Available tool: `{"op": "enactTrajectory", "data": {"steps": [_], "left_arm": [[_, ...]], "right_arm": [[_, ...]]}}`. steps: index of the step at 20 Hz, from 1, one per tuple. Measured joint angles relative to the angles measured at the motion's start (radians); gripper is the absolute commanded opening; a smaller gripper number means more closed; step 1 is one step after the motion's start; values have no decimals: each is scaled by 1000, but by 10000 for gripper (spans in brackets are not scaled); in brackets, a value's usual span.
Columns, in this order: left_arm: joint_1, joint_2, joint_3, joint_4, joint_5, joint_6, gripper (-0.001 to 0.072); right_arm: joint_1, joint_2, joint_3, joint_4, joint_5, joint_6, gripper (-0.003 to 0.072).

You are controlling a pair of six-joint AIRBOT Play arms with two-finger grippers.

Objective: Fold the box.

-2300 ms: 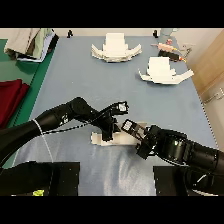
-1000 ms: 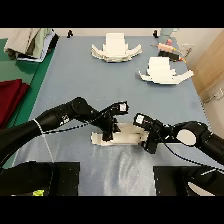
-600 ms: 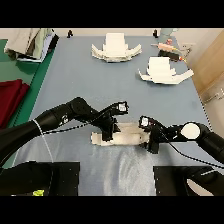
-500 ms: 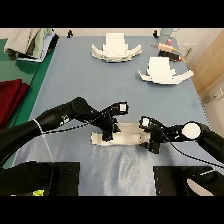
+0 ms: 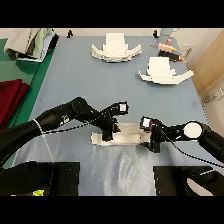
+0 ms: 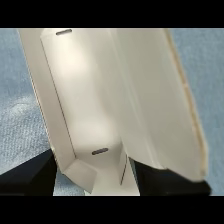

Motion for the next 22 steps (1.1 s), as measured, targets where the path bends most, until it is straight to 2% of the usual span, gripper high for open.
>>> {"op": "enactTrajectory", "data": {"steps": [8, 21, 22], "left_arm": [[0, 0, 0, 0, 0, 0, 15], [0, 0, 0, 0, 0, 0, 15], [0, 0, 0, 0, 0, 0, 15]], "right_arm": [[-142, -117, 0, 198, 67, -292, 693], [-171, -249, 0, 267, 85, -486, 693], [-171, -253, 0, 269, 84, -493, 671]]}}
